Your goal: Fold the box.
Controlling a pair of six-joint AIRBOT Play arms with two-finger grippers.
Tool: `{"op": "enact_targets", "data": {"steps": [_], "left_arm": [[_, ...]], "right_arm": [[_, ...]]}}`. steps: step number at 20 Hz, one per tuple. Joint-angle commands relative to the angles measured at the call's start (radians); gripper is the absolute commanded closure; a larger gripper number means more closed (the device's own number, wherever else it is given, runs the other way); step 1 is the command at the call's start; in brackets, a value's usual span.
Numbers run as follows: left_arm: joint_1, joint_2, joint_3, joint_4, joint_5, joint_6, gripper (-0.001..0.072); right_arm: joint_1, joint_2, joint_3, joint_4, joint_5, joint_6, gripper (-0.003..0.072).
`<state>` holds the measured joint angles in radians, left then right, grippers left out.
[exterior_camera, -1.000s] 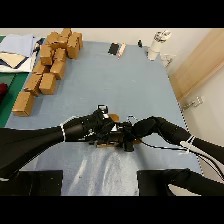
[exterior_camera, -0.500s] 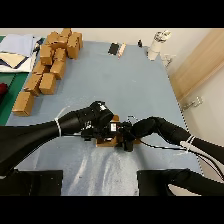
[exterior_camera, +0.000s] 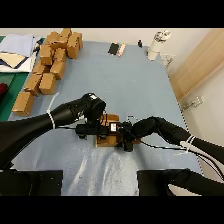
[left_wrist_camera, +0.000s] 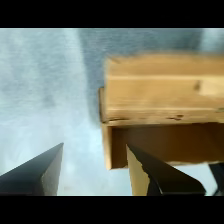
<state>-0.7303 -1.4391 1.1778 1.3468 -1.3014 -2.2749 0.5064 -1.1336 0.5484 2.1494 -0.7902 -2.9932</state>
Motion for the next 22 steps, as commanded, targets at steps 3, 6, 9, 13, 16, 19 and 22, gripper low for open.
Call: {"op": "enact_targets", "data": {"steps": [3, 6, 9, 13, 16, 19, 22], "left_arm": [[0.112, 0.022, 0.002, -0.138, -0.085, 0.198, 0.0117], [0.164, 0.071, 0.001, -0.145, -0.079, 0.278, 0.0117], [0.225, 0.104, 0.001, -0.246, -0.059, 0.436, 0.026], [0.315, 0.107, -0.008, -0.436, -0.066, 0.881, 0.0697], [0.362, 0.107, -0.045, -0.597, -0.069, 1.288, 0.0697], [0.37, 0.107, -0.104, -0.634, -0.076, 1.528, 0.0697], [0.444, 0.117, -0.216, -0.74, -0.108, 1.752, 0.0698]], "right_arm": [[0.0, 0.0, 0.0, 0.001, -0.001, 0.0, 0.0168], [0.0, 0.0, 0.0, 0.001, -0.001, 0.0, 0.0167], [0.0, 0.0, 0.0, 0.001, -0.001, 0.0, 0.0168], [0.0, 0.0, 0.0, 0.001, -0.001, 0.0, 0.0167], [0.0, 0.0, 0.0, 0.001, -0.001, 0.0, 0.0167], [0.0, 0.0, 0.0, 0.001, -0.001, 0.0, 0.0168], [0.0, 0.0, 0.0, 0.001, -0.001, 0.0, 0.0167]]}}
